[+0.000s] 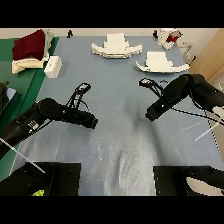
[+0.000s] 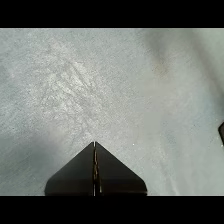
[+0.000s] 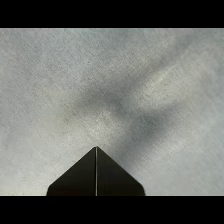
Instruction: Fold the box.
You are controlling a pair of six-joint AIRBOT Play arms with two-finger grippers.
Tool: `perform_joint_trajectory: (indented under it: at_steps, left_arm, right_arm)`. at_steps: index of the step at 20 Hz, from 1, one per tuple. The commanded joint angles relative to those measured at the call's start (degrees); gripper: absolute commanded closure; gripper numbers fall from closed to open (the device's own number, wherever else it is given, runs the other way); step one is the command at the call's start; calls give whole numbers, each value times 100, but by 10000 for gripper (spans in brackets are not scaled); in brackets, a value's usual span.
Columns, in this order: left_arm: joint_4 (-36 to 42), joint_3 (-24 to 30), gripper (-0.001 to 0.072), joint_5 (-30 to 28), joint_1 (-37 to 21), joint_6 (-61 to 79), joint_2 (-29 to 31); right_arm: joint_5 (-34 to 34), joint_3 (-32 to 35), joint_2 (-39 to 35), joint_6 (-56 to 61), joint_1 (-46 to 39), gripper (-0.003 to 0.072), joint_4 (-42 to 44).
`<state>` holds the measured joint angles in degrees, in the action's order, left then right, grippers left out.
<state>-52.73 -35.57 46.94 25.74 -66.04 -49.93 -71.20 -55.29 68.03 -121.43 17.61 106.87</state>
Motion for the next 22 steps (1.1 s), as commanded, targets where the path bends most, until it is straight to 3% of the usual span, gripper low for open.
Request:
perform_joint_trajectory:
  at_steps: [1, 4, 8, 13, 14, 15, 18, 22]
  left_arm:
    - [-2, 2, 698, -2, -2, 2, -4]
    - [-2, 2, 697, -2, 0, 2, -4]
    - [-2, 2, 698, -2, 0, 2, -4]
    - [0, 2, 697, 0, 0, 2, -4]
    - [-2, 2, 697, -2, 0, 2, -4]
    - [-2, 2, 698, -2, 0, 2, -4]
    - [-2, 2, 698, -2, -2, 2, -4]
    - [-2, 2, 698, -4, -2, 2, -4]
  right_arm:
    - [2, -4, 0, 2, -2, 680, 9]
    - [0, -4, 0, 210, -2, 680, 337]
    - [105, -4, 2, 1394, -2, 679, 1711]
    - [863, 0, 24, 3703, 55, 662, 1845]
    - [1204, -46, 26, 3941, -37, 540, 1729]
    - [1401, -197, 66, 4096, -249, 351, 1515]
    - [1088, -1364, 640, 4280, -1558, 330, 1128]
    - [938, -3276, 2090, 4448, -3206, 330, 669]
